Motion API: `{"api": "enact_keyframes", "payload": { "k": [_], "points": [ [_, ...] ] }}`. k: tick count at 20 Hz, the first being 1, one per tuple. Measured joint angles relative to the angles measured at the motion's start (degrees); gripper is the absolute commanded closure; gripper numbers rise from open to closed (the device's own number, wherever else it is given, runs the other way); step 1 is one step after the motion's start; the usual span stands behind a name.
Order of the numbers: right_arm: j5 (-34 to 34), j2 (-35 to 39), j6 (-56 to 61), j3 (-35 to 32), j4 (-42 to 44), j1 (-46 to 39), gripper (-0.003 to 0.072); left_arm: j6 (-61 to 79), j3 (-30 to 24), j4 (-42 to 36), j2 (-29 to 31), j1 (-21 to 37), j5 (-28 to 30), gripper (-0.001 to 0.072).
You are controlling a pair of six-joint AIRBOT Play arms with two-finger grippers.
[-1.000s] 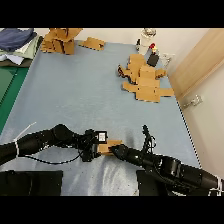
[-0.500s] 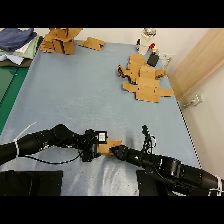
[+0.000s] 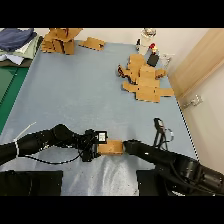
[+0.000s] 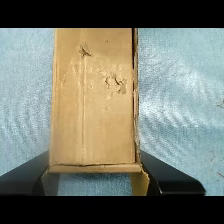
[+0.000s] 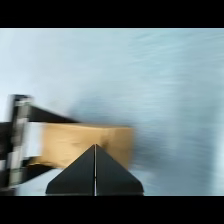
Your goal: Fold the box.
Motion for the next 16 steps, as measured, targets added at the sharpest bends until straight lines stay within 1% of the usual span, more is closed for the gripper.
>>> {"api": "enact_keyframes", "payload": {
  "k": [1,3,5,6,8,11,16],
  "points": [
    [-7.4,0.7,-1.2,1.3,-0.1,-0.1,0.0684,0.0,0.0,0.0,0.0,0.0,0.0,0.0242],
    [-17.7,1.1,-3.0,3.3,0.9,-0.1,0.0684,0.0,0.0,0.0,0.0,0.0,0.0,0.0242],
    [-23.8,0.3,-3.9,4.5,3.2,-0.2,0.0684,0.0,0.0,0.0,0.0,0.0,0.0,0.0242],
    [-25.6,-0.4,-4.2,4.9,4.5,-0.2,0.0684,0.0,0.0,0.0,0.0,0.0,0.0,0.0243],
    [-27.9,-2.4,-4.7,5.4,7.1,-0.2,0.0683,0.0,0.0,0.0,0.0,0.0,0.0,0.0242],
    [-28.5,-5.8,-4.6,5.7,9.7,-0.2,0.0683,0.0,0.0,0.0,0.0,0.0,0.0,0.0243],
    [-25.2,-9.8,-2.1,5.9,11.1,-0.2,0.0683,0.0,0.0,0.0,0.0,0.0,-0.1,0.0242]
  ]
}}
